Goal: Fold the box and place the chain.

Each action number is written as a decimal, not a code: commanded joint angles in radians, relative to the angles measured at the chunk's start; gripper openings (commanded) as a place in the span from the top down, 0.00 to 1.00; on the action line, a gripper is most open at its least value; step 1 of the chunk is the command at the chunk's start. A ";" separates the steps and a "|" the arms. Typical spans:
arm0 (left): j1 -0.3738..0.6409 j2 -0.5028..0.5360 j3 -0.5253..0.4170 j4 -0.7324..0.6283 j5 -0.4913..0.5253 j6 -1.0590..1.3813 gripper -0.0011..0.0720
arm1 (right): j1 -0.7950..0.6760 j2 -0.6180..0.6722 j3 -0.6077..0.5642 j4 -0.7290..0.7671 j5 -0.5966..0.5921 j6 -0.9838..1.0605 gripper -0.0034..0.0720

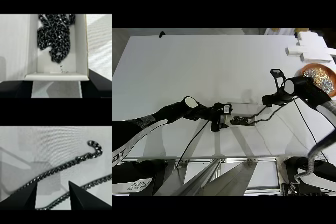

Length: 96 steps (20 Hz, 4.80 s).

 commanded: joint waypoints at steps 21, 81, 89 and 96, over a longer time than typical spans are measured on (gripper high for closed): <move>0.001 0.001 0.001 0.000 0.000 0.000 0.61 | 0.001 -0.050 -0.003 -0.023 0.016 0.027 0.93; 0.001 0.001 0.001 0.000 0.000 0.000 0.61 | 0.195 0.171 -0.232 0.024 -0.025 -0.443 0.66; 0.001 0.001 0.001 0.000 0.000 0.000 0.61 | 0.195 0.127 -0.233 0.024 -0.056 -0.444 0.67; 0.001 0.001 0.001 0.000 0.000 0.000 0.61 | 0.195 0.164 -0.232 -0.024 0.006 -0.429 0.94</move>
